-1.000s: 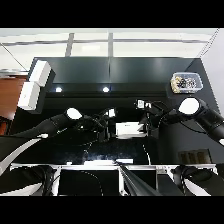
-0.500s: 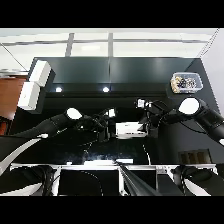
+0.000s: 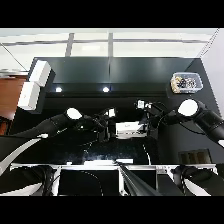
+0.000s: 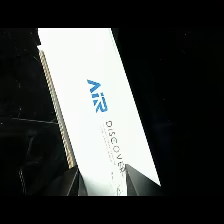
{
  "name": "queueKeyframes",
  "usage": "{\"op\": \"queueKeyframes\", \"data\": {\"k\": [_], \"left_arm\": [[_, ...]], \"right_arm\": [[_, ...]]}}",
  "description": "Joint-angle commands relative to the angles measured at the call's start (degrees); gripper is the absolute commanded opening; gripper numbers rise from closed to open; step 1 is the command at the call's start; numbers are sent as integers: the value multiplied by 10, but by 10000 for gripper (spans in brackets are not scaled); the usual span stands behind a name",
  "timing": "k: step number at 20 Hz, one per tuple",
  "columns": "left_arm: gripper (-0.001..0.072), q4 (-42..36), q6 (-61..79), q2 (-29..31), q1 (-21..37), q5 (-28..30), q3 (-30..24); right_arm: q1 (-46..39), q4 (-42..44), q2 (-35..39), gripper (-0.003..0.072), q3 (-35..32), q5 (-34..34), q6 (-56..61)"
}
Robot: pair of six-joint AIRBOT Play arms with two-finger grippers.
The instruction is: Fold the box and place the chain.
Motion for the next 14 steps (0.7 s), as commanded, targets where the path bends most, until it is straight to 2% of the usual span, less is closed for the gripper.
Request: {"op": "queueKeyframes", "data": {"k": [1, 2, 3, 14], "left_arm": [[289, 0, 0, 0, 0, 0, 0], [289, 0, 0, 0, 0, 0, 0], [289, 0, 0, 0, 0, 0, 0], [289, 0, 0, 0, 0, 0, 0]], "right_arm": [[0, 1, 0, 345, -1, 6, 0], [0, 1, 0, 354, -1, 8, 1], [0, 1, 0, 396, -1, 7, 7], [0, 3, 0, 393, -1, 7, 42]]}}
